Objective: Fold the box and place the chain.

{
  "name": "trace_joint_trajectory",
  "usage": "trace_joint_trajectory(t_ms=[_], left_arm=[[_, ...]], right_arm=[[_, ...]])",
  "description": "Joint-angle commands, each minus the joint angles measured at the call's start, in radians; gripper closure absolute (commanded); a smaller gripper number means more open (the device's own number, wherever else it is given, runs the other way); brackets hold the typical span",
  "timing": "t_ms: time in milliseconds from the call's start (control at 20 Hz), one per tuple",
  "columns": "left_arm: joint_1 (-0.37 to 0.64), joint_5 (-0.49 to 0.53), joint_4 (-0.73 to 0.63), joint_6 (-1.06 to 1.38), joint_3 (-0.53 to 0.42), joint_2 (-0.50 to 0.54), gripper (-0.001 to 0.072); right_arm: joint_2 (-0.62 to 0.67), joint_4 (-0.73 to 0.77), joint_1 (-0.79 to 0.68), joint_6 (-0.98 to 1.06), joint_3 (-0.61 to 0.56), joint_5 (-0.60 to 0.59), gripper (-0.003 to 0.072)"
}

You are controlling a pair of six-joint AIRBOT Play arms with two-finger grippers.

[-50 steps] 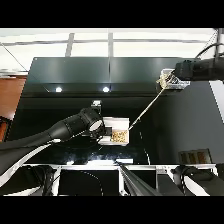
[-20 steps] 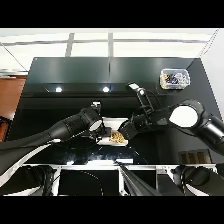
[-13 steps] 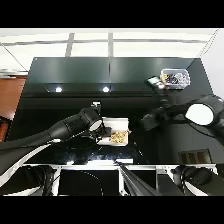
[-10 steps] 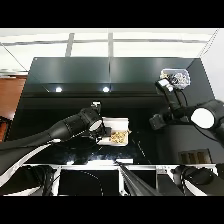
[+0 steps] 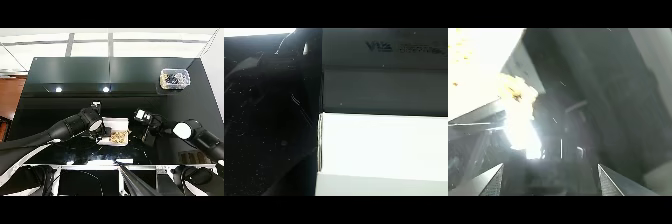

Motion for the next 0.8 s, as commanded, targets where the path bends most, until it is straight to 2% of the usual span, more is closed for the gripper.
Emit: trace_joint_trajectory(t_ms=[0, 100, 150, 350, 450, 550, 700, 750], left_arm=[[0.0, 0.0, 0.0, 0.0, -0.001, 0.0, 0.0682], [0.0, -0.004, 0.0, 0.0, -0.001, 0.0, 0.0682], [0.0, -0.004, 0.0, 0.0, -0.001, 0.0, 0.0682], [0.0, -0.003, 0.001, 0.0, -0.001, 0.0, 0.0682], [0.0, -0.003, 0.001, 0.0, -0.001, 0.0, 0.0682], [0.0, -0.004, 0.0, 0.0, -0.001, 0.0, 0.0682], [0.0, -0.004, 0.0, 0.0, -0.001, 0.0, 0.0682], [0.0, -0.004, 0.0, 0.0, -0.001, 0.0, 0.0682]], right_arm=[[-0.096, 0.21, 0.016, -0.383, -0.011, -0.047, -0.0031], [-0.14, 0.313, 0.014, -0.563, -0.011, -0.013, -0.003], [-0.155, 0.337, 0.014, -0.59, -0.011, -0.009, -0.003], [-0.175, 0.408, 0.014, -0.612, -0.005, -0.082, -0.003], [-0.203, 0.412, 0.014, -0.612, 0.016, -0.077, -0.0029], [-0.247, 0.407, 0.014, -0.611, 0.03, -0.081, 0.0011], [-0.274, 0.384, 0.014, -0.611, 0.032, -0.071, 0.0011], [-0.274, 0.384, 0.014, -0.61, 0.032, -0.071, 0.0102]])
